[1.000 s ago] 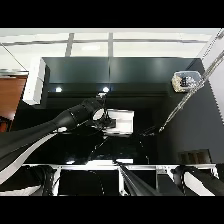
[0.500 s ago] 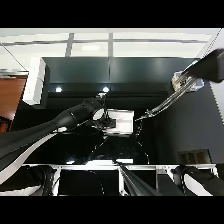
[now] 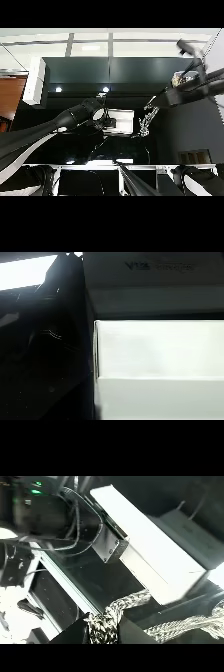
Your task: Fold the box and place the chain.
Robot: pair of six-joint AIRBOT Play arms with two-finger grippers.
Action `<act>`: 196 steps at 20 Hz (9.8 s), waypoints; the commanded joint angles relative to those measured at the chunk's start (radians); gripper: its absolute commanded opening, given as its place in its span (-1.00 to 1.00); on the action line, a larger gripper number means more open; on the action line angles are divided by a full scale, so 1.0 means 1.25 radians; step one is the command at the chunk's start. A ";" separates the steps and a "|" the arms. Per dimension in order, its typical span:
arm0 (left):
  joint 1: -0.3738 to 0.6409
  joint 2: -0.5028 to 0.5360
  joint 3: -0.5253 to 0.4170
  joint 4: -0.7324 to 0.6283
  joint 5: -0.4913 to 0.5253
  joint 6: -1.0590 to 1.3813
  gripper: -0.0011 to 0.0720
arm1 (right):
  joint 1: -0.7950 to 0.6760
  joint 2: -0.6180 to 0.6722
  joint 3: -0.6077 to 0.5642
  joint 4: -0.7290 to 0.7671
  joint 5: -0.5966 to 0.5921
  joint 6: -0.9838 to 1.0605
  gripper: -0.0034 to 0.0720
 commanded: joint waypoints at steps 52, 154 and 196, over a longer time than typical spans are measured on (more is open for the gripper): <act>0.000 0.000 0.001 0.000 0.030 0.000 -0.89 | 0.149 0.000 -0.599 -0.085 -0.709 -1.021 0.95; 0.000 0.000 0.001 0.000 0.029 0.000 -0.89 | 0.067 0.186 -0.280 0.307 -0.279 -0.175 -0.87; 0.020 0.251 0.020 0.358 -0.136 0.327 0.56 | -0.100 0.145 -0.350 -0.178 -0.403 -0.049 -0.21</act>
